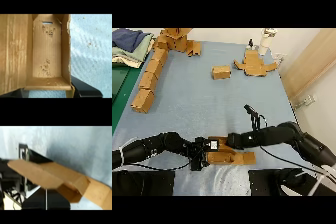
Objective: Fold the box.
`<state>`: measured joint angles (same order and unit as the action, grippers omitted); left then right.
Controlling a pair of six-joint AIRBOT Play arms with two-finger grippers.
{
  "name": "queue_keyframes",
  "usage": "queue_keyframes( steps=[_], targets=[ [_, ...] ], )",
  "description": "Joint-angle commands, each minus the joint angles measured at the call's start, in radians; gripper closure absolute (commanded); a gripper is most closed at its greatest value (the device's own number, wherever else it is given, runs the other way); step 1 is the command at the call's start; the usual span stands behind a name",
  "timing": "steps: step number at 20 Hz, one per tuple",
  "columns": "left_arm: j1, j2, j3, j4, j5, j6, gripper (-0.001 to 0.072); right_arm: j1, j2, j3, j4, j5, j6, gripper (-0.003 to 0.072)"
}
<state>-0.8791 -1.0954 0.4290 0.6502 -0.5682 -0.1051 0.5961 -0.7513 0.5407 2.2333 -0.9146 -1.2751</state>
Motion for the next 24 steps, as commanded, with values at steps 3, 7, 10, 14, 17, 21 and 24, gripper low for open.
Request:
queue_keyframes(
  steps=[3,7,10,14,17,21,24],
  targets=[
    [0.001,0.000,0.000,0.000,0.000,0.000,0.0295,-0.010,-0.236,0.098,0.021,0.111,-0.082,0.0682],
    [0.000,0.000,0.000,0.000,0.000,0.000,0.0295,-0.008,-0.435,0.109,0.024,0.119,-0.106,0.0682],
    [0.000,0.000,0.003,0.000,0.001,0.000,0.0295,0.005,-0.489,0.109,0.022,0.121,-0.115,0.0683],
    [0.001,0.000,0.004,0.000,0.005,0.000,0.0295,0.050,-0.489,0.109,0.019,0.126,-0.114,0.0683],
    [0.001,0.000,0.005,0.000,0.012,0.000,0.0295,0.079,-0.484,0.111,0.009,0.140,-0.114,0.0683],
    [0.002,0.000,0.004,0.000,0.040,0.000,0.0295,0.070,-0.400,0.140,-0.051,0.139,-0.113,0.0684],
    [0.002,0.000,0.005,0.000,0.047,0.000,0.0295,0.070,-0.291,0.155,-0.166,0.131,-0.073,0.0684]
  ],
)
